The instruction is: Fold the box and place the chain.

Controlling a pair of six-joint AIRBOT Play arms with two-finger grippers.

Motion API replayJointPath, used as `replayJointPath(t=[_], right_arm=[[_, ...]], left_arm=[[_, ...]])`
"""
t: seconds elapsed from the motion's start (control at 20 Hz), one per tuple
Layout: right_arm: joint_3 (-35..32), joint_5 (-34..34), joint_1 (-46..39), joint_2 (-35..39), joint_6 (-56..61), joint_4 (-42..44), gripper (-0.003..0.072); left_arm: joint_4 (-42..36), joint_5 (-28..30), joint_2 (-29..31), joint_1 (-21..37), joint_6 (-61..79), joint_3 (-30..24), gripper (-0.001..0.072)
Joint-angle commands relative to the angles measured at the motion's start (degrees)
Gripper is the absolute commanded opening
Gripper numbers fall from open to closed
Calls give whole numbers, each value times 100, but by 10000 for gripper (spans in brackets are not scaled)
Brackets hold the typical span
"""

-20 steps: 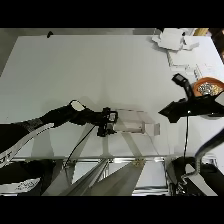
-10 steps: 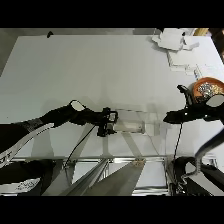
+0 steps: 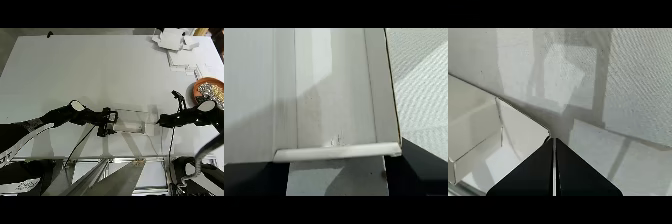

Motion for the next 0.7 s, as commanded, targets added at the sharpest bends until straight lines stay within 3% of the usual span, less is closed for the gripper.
replayJointPath(t=[0.0,0.2,0.45,0.65], right_arm=[[-13,136,20,-4,79,9,15],[-44,153,20,-4,234,-444,15],[-188,28,33,-4,61,-295,15],[-188,9,507,-4,28,-37,15]], left_arm=[[0,0,0,0,2,0,314],[0,2,0,0,2,0,314],[0,0,-2,0,2,0,314],[0,0,0,0,2,0,314]])
